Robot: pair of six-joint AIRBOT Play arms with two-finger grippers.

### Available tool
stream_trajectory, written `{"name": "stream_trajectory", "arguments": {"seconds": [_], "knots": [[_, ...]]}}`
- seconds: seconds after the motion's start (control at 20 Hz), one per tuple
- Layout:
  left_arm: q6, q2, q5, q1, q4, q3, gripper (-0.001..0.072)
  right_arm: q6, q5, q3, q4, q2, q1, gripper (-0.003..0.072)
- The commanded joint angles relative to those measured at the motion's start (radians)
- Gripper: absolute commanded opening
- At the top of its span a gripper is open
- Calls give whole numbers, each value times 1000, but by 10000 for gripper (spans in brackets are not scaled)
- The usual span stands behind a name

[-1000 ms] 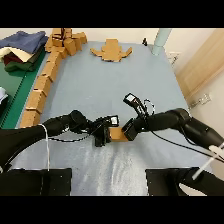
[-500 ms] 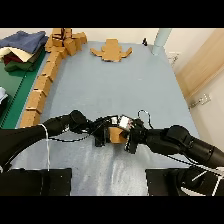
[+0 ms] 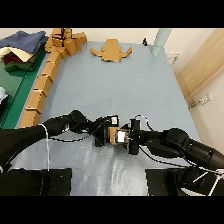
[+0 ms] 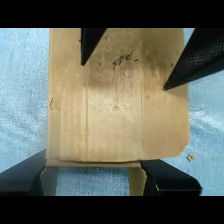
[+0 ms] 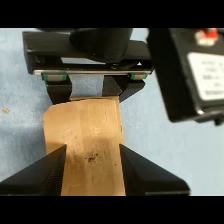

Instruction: Fold the box.

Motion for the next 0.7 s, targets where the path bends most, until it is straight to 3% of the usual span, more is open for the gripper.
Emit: {"name": "stream_trajectory", "arguments": {"seconds": [0.0,0.4,0.65], "knots": [[0,0,0,0,0,1,459,-96,1,0,-5,-10,1,542],[0,0,0,0,0,1,459,-95,4,-1,-6,-66,34,542],[0,0,0,0,0,1,459,-95,40,-1,-106,-68,33,541]]}}
